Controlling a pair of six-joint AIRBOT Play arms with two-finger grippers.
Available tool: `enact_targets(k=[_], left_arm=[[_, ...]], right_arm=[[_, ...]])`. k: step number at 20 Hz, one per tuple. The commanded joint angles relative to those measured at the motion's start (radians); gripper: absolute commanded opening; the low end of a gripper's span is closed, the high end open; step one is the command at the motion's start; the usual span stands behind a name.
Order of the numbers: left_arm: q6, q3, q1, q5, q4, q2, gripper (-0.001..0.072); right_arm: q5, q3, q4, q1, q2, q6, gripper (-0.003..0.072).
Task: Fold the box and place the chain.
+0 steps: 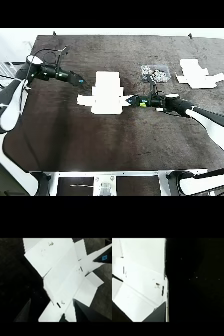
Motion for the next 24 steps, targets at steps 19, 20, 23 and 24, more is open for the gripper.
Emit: enact_targets(k=[19,20,23,24], left_arm=[[-0.063,0.215,-0.11,-0.065,-0.1,-0.286,0.0597],[-0.063,0.214,-0.11,-0.069,-0.101,-0.289,0.0559],[-0.048,0.214,-0.11,-0.097,-0.103,-0.293,0.0543],[-0.048,0.214,-0.11,-0.1,-0.103,-0.293,0.0543]], right_arm=[[0.003,-0.001,0.0,0.002,0.0,-0.067,0.0006],[0.003,-0.001,0.0,0.002,0.0,-0.067,0.0006],[0.003,-0.001,0.0,0.002,0.0,-0.067,0.0006],[0.003,-0.001,0.0,0.002,0.0,-0.067,0.0006]])
